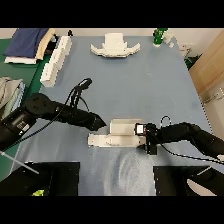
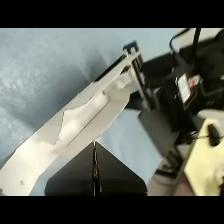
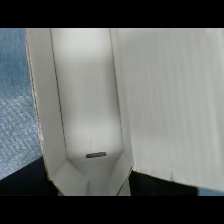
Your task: Fold the box.
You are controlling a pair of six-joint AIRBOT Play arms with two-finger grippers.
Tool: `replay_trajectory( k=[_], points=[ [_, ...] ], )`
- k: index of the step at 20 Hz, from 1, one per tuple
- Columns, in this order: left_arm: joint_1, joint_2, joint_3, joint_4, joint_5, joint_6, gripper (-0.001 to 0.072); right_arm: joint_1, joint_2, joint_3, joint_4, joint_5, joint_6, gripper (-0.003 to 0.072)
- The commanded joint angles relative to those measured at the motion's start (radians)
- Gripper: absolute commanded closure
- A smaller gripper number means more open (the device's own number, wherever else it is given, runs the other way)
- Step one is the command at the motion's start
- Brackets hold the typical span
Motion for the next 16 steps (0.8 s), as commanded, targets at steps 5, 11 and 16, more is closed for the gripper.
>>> replay_trajectory(
  k=[5,11,16],
  points=[
    [-0.182,0.073,-0.051,0.275,0.017,0.179,0.0698,0.001,0.001,0.000,0.000,0.000,0.000,0.0212],
    [-0.100,0.072,-0.185,0.194,0.074,0.688,0.0043,0.001,0.001,0.000,0.000,0.000,0.000,0.0212],
    [-0.096,-0.037,-0.229,0.020,0.125,1.005,0.0043,0.001,0.001,0.000,0.000,0.000,0.000,0.0212]
  ],
)
